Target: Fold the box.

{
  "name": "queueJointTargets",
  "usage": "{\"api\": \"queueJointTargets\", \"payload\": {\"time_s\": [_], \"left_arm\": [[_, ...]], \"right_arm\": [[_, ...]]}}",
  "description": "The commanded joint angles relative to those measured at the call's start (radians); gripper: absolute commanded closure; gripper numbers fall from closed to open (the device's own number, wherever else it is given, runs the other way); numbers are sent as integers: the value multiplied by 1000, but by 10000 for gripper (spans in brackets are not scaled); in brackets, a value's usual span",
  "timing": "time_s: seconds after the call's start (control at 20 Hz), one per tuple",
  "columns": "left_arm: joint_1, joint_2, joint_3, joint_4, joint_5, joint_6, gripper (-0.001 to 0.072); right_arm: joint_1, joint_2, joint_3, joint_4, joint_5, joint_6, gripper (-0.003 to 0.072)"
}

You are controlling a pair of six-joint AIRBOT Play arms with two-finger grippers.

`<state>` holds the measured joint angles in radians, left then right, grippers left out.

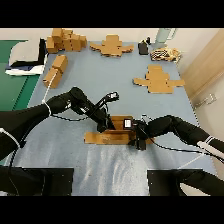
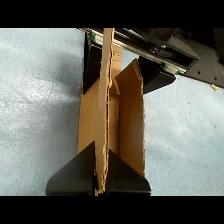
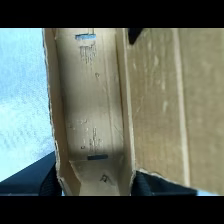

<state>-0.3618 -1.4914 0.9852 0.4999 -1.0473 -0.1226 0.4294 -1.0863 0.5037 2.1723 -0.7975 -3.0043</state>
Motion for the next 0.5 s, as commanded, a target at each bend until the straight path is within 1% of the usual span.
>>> {"api": "queueJointTargets", "payload": {"time_s": [0.0,0.45], "left_arm": [[0,-1,0,1,0,0,697],[0,-1,0,0,0,0,697]], "right_arm": [[1,5,-1,-6,-4,0,245],[1,5,-1,1,-3,0,245]]}}
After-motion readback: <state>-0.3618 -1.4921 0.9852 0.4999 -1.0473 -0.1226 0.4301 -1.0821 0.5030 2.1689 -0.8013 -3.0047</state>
